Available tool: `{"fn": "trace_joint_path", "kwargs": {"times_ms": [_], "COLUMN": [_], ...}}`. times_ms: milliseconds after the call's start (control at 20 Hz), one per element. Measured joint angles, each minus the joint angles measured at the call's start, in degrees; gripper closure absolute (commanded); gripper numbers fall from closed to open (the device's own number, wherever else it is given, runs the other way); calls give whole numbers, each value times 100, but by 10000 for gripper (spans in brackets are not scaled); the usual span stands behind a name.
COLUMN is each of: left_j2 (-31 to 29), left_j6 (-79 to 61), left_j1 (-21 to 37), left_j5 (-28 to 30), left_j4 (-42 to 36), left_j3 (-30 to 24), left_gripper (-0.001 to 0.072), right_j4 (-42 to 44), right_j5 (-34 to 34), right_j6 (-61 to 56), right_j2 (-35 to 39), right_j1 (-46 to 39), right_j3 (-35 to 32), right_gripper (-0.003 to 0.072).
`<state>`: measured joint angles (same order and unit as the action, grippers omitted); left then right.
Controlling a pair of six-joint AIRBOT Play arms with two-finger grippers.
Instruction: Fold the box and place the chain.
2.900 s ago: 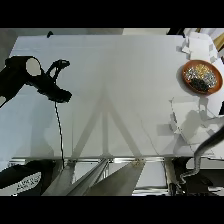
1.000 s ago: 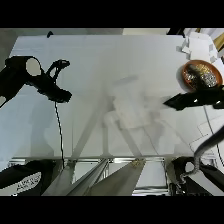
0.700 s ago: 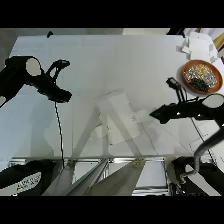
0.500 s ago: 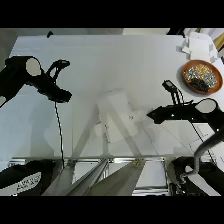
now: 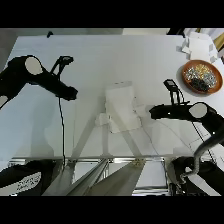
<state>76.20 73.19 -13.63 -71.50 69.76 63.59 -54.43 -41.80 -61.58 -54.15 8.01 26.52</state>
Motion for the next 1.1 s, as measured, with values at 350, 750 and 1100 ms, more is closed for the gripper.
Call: {"fn": "trace_joint_path", "kwargs": {"times_ms": [350, 750, 1100], "left_j2": [994, 2033, 2212], "left_j6": [-2367, -3075, -3346], "left_j1": [-15, -487, -874], "left_j5": [442, 645, 1062], "left_j4": [-3333, -4138, -4183], "left_j3": [0, 0, 2], "left_gripper": [178, 178, 418], "right_j4": [-107, -122, -125], "right_j5": [11, 0, -68], "right_j6": [-142, -149, -153], "right_j2": [0, 0, 0], "right_j1": [22, 22, 22], "right_j3": [0, 0, 0], "right_gripper": [669, 669, 669]}}
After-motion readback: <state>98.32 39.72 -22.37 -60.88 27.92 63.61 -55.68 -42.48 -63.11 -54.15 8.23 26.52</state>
